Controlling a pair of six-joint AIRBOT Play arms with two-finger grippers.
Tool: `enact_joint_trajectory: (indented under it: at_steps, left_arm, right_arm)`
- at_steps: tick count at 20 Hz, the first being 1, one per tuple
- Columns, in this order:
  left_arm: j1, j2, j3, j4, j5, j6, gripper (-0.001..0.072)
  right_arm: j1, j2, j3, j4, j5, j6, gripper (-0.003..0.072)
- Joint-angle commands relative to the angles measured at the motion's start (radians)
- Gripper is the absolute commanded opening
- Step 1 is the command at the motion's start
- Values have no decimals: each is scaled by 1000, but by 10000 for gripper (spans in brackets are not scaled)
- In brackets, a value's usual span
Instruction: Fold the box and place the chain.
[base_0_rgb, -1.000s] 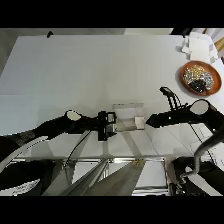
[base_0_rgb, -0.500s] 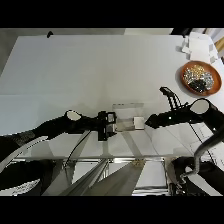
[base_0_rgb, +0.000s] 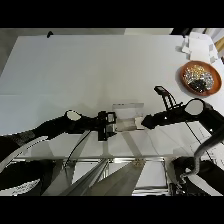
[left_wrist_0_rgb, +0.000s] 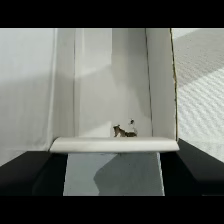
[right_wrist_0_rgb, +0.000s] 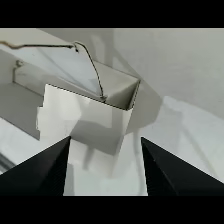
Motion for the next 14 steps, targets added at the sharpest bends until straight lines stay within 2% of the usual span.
enact_joint_trajectory:
  at_steps: [1,7,14]
  left_arm:
    - [0,1,0,0,0,0,150]
    - [0,1,0,0,0,0,150]
    - [0,1,0,0,0,0,150]
  right_arm:
    - [68,-3,19,-140,-39,130,506]
    - [159,-45,73,-152,-61,242,505]
    - [248,-113,97,-238,-61,389,505]
